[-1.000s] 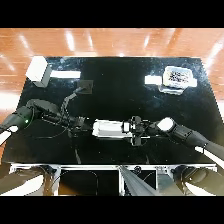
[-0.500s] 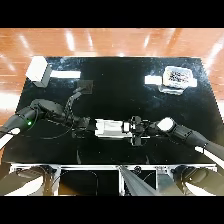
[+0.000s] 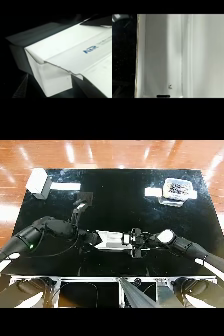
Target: Fold the box and place the chain.
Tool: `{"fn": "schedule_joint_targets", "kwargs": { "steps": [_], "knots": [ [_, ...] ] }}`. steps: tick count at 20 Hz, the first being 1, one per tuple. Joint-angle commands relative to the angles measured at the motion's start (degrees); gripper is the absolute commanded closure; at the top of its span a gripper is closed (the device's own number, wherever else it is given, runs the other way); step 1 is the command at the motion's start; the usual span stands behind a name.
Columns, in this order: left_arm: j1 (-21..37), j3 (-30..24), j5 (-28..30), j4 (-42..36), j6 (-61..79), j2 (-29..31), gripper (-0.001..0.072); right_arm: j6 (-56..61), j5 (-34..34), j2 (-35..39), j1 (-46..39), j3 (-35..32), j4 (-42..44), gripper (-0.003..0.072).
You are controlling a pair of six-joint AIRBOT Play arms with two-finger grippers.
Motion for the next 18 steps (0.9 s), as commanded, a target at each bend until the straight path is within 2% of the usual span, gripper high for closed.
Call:
{"fn": "schedule_joint_targets", "kwargs": {
  "steps": [1, 8, 12, 16, 18],
  "knots": [
    [-4.74, 0.00, -5.27, 9.99, -10.73, 0.37, 0.0082, 0.00, 0.02, 0.00, 0.04, 0.02, 0.00, 0.0127],
    [-9.51, 0.00, -11.61, 12.07, -16.85, 0.26, 0.0094, 0.00, 0.02, 0.00, 0.04, 0.02, 0.00, 0.0127],
    [-10.40, 0.00, -12.07, 17.00, -21.33, 0.24, 0.0099, 0.00, 0.02, 0.00, 0.04, 0.02, 0.00, 0.0127],
    [-10.45, 0.00, -11.89, 16.98, -21.33, -0.04, 0.0099, 0.00, 0.00, 0.00, 0.04, 0.02, 0.00, 0.0127],
    [-10.75, 0.00, -11.78, 16.50, -21.40, -0.90, 0.0099, 0.00, 0.02, 0.00, 0.04, 0.02, 0.00, 0.0153]
  ]
}}
